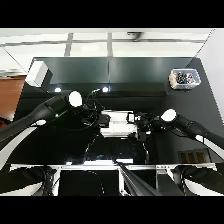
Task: Fold the box and place the chain.
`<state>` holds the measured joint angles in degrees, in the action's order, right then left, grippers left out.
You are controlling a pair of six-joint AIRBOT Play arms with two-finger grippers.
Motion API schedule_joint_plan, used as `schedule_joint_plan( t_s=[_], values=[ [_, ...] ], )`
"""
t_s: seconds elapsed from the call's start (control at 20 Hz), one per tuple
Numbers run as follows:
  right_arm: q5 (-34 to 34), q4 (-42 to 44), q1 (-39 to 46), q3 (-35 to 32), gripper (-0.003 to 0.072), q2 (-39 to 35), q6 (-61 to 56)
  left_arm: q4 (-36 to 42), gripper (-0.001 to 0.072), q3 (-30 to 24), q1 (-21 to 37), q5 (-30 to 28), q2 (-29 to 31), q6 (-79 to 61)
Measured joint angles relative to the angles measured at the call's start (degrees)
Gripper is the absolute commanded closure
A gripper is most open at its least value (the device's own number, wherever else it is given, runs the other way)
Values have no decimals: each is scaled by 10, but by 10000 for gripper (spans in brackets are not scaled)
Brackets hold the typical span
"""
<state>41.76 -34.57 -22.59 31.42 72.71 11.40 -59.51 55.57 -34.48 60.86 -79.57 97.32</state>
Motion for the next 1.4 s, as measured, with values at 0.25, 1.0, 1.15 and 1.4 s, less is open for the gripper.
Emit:
schedule_joint_plan(
  t_s=[0.25, 1.0, 1.15, 1.4],
  values=[
    [0, 0, 0, 0, 379, 0, 0, -85, 266, 1, -43, -2, 0, 85],
    [0, 0, 0, 0, 378, 0, 0, -258, 268, 57, -123, 37, -58, 267],
    [0, 1, 0, 0, 378, 0, 0, -262, 464, 64, -124, 41, -66, 289],
    [1, 1, 0, 0, 378, 0, -3, -261, 665, 73, -125, 32, -70, 306]
  ],
)
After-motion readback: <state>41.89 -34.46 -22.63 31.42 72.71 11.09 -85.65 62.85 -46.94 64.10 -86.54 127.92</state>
